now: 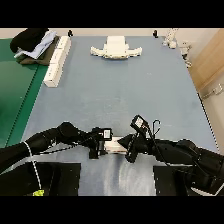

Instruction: Fold the box.

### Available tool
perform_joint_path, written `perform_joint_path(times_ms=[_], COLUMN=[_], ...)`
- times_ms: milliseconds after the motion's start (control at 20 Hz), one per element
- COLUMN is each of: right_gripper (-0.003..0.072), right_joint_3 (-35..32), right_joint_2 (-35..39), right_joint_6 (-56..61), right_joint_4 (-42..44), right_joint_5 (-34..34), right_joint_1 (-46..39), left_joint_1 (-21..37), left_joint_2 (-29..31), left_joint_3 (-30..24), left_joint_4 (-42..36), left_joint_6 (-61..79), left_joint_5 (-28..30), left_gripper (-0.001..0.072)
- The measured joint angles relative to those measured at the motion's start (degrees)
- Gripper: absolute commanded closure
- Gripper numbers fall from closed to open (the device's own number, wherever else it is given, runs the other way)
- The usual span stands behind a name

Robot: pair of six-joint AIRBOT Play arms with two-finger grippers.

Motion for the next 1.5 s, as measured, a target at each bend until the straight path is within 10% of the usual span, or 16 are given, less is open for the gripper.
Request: perform_joint_path(times_ms=[1500], right_gripper=[0.0679], right_joint_3=[-1.4], right_joint_2=[-2.1], right_joint_6=[0.9], right_joint_4=[-1.9], right_joint_5=[2.4], right_joint_1=[0.6], left_joint_1=[0.0], left_joint_2=[0.0], left_joint_3=[0.0], left_joint_4=[-0.1], left_joint_6=[-0.1], left_joint_5=[-0.1], left_gripper=[0.0308])
